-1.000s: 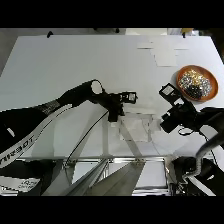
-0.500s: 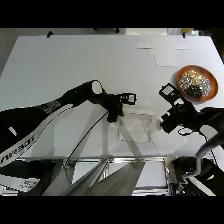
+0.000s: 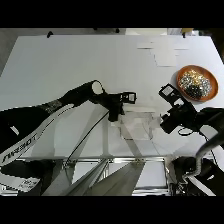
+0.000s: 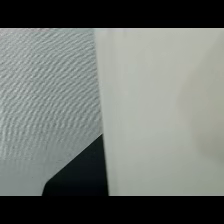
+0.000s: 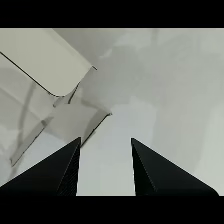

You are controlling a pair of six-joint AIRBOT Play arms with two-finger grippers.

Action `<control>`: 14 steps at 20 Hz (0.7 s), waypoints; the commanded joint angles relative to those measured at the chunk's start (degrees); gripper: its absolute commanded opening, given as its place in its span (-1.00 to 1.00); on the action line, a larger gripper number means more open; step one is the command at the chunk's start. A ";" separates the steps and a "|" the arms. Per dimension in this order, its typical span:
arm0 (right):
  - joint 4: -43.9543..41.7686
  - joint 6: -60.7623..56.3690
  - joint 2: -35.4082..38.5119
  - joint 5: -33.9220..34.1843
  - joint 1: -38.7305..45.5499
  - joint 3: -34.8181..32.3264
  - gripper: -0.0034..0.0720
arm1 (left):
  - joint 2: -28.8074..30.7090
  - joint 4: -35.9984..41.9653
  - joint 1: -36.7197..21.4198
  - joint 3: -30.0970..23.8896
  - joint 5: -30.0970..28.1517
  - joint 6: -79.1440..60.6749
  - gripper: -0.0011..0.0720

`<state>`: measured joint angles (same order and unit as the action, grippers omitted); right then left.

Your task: Fold the box and place the chain.

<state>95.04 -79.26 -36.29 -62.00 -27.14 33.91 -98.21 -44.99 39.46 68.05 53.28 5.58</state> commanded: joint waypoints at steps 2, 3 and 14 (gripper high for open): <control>0.00 0.00 0.02 -0.20 -0.07 0.02 -0.07 | -0.17 -0.28 0.04 -0.02 -0.35 0.02 -0.95; -0.02 0.02 0.02 -0.20 -0.07 0.02 -0.07 | -0.17 -0.28 0.04 -0.02 -0.33 0.00 -0.95; -0.42 0.17 0.02 -1.20 -0.07 0.02 -0.10 | -0.17 -0.26 0.04 -0.02 0.11 0.00 -0.95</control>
